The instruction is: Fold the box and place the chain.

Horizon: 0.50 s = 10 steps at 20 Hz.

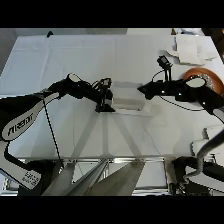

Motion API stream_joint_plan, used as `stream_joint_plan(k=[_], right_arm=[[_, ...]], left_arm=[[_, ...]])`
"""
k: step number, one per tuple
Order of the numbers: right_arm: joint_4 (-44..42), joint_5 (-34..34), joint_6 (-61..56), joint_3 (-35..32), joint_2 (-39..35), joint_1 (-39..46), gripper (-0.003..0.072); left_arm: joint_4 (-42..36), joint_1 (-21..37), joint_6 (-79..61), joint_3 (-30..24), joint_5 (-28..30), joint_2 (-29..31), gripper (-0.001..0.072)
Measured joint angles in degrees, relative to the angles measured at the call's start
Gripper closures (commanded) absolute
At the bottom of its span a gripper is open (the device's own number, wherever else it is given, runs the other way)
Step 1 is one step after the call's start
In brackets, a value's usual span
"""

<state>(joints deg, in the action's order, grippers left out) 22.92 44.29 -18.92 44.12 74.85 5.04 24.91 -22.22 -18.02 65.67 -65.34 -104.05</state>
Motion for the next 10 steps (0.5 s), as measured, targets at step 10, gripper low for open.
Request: stream_joint_plan(k=[10], right_arm=[[-2.8,-3.69,0.5,0.0,7.96,-0.26,0.0678]], left_arm=[[0.0,0.0,0.04,0.0,0.04,0.0,0.0569]])
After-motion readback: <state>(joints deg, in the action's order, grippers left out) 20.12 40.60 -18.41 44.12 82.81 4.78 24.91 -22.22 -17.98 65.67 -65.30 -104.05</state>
